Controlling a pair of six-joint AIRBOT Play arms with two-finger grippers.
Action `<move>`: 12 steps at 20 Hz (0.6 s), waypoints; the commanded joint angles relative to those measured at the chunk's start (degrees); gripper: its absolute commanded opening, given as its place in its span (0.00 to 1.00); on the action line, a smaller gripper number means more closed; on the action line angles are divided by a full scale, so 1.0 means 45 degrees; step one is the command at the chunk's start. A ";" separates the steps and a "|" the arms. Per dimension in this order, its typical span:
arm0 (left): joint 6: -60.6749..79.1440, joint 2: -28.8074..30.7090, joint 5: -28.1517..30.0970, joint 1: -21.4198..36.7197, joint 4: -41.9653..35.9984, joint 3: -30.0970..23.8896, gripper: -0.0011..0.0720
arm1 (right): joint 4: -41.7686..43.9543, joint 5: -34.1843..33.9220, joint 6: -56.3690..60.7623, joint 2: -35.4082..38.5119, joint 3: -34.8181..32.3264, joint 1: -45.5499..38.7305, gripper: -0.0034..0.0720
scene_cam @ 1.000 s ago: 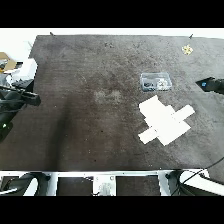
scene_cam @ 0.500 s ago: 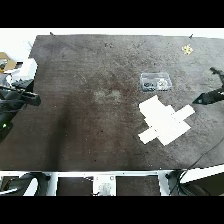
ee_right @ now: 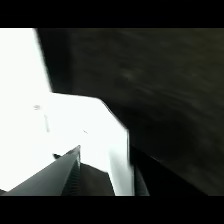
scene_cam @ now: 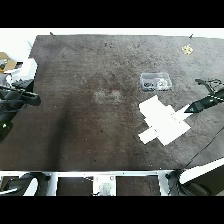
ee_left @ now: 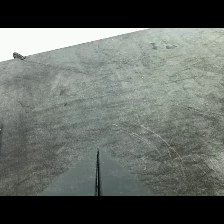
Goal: Fold the box and place the chain.
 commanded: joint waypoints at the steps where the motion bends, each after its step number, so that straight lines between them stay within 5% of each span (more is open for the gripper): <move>1: 0.0000 0.0010 0.0000 -0.0005 0.0005 -0.0005 0.03 | 0.0617 0.0656 -0.0889 -0.0257 -0.0563 0.0092 0.48; 3: 0.0000 0.0010 0.0000 -0.0005 0.0005 -0.0005 0.03 | 0.0617 0.0894 -0.1447 -0.0257 -0.1025 0.0228 0.39; 5: 0.0000 0.0010 0.0005 -0.0005 0.0005 -0.0005 0.03 | 0.0631 0.1438 -0.1744 -0.0185 -0.0937 0.0350 0.05; 9: 0.0000 0.0010 0.0000 -0.0005 0.0005 -0.0005 0.03 | 0.1409 0.1783 -0.1311 0.0840 -0.1642 0.0350 0.04; 12: 0.0000 0.0010 0.0000 -0.0005 0.0005 -0.0005 0.03 | 0.3177 0.1535 -0.0699 0.2234 -0.3876 0.0476 0.04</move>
